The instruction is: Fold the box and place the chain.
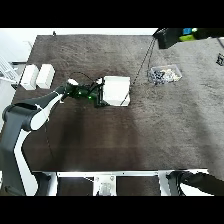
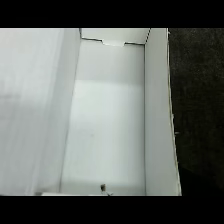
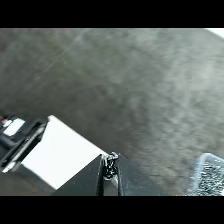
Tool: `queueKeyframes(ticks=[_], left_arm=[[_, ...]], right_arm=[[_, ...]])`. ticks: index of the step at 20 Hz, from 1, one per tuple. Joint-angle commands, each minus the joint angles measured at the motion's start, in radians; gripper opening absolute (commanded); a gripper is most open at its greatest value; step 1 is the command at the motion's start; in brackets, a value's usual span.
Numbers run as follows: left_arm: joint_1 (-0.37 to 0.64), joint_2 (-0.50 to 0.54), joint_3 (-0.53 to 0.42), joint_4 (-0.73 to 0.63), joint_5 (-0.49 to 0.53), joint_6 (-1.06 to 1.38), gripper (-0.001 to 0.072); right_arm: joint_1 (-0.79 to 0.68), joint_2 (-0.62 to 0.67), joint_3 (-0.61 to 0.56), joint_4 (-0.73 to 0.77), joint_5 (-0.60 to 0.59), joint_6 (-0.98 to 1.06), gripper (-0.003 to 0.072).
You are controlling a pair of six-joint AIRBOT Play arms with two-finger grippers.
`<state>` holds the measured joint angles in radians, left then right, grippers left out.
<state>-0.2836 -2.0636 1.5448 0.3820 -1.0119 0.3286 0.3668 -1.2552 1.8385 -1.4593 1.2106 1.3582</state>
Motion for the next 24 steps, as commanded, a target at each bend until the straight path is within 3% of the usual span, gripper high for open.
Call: queueKeyframes(ticks=[1, 16, 24], left_arm=[[-0.001, 0.0, 0.0, 0.0, 0.0, 0.0, 0.0342], [-0.001, 0.0, 0.0, 0.0, 0.0, 0.0, 0.0342], [-0.001, 0.0, 0.0, 0.0, 0.0, 0.0, 0.0342]], right_arm=[[0.063, 0.004, -0.071, 0.006, -0.079, 0.02, 0.0003], [0.095, -0.1, -0.111, 0.011, -0.159, 0.026, 0.0004], [0.095, -0.178, -0.121, 0.116, -0.176, 0.018, 0.0004]])
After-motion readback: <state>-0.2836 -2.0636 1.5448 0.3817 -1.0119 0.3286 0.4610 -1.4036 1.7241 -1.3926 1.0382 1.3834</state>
